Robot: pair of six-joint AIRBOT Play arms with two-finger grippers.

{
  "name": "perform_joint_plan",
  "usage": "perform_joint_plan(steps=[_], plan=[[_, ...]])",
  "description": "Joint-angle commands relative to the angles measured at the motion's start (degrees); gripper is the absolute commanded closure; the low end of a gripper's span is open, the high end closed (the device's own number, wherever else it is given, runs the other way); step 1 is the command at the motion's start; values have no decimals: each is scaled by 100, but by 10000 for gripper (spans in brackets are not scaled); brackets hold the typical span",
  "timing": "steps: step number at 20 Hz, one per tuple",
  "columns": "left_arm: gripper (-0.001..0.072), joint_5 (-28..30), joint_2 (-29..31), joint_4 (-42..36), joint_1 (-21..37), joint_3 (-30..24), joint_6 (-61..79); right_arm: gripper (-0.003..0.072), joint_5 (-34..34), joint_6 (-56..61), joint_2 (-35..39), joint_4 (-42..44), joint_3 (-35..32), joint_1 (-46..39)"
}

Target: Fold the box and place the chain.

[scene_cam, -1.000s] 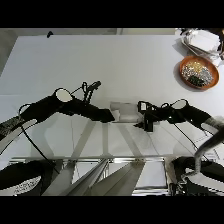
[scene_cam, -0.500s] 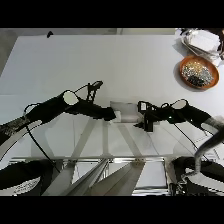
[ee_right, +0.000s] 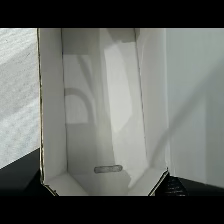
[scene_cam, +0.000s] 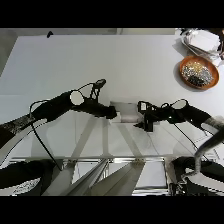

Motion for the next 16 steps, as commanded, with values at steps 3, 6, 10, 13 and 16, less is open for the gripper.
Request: perform_joint_plan(steps=[3,6,10,13,16], plan=[[204,116,-61,479,-59,184,-448,390,2,0,4,0,0,-2],[204,4,-74,649,-96,225,-542,390,2,0,4,0,0,-2],[204,-686,-15,1467,-76,494,-1353,390,0,0,4,0,0,-2],[204,-894,-20,1639,-280,627,-1611,390,0,0,4,0,0,-2],[204,-785,-72,1650,-549,627,-1834,390,2,0,4,0,0,-2]])
